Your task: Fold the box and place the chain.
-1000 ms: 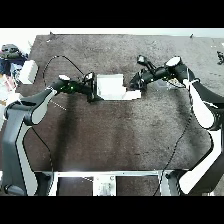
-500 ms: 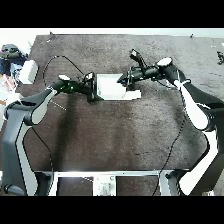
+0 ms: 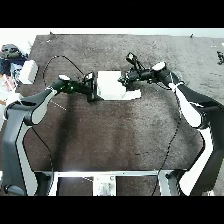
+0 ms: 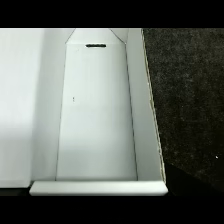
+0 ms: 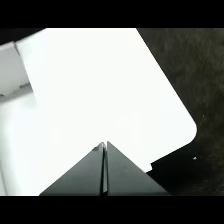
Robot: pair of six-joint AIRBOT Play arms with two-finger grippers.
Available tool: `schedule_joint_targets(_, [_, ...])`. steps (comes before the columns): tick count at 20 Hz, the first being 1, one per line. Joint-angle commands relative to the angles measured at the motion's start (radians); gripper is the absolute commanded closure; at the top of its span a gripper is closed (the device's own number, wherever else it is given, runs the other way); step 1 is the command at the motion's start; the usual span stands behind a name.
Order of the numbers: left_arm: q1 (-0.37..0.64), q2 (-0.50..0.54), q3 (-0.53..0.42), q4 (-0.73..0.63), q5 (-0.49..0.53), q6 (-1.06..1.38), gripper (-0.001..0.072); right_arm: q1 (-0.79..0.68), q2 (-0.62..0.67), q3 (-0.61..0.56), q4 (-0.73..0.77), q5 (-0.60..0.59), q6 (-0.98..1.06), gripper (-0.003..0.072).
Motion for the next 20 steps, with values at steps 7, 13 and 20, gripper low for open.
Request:
schedule_joint_targets(7, [0.001,-0.001,0.001,0.000,0.000,0.002,0.0535,-0.004,-0.036,0.000,-0.008,0.000,0.000,0.0654])
schedule_joint_targets(13, [0.001,-0.001,0.001,0.000,0.000,0.002,0.0535,-0.062,0.119,0.000,-0.008,0.105,0.001,0.0654])
schedule_joint_targets(20, [0.001,-0.001,0.001,0.000,0.000,0.002,0.0535,-0.065,0.205,-0.014,-0.264,0.455,0.003,0.0265])
